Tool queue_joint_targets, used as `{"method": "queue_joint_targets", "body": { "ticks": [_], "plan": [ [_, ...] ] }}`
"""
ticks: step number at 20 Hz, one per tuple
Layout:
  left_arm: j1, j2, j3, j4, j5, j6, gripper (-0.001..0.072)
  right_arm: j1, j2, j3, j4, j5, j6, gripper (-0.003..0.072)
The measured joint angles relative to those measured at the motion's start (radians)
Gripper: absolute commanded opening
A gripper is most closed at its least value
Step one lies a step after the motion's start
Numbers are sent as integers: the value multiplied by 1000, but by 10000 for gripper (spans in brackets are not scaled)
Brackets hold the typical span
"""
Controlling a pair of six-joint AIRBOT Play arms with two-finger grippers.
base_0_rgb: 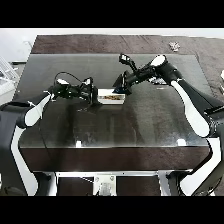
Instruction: Fold the box and place the chain.
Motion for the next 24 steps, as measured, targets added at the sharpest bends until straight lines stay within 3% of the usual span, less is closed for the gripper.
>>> {"method": "queue_joint_targets", "body": {
  "ticks": [20,24],
  "plan": [
    [0,0,0,-1,8,0,542,0,-26,-6,-20,-53,-32,465],
    [0,0,0,0,8,0,542,0,-26,-6,-17,-16,-39,466]
  ]
}}
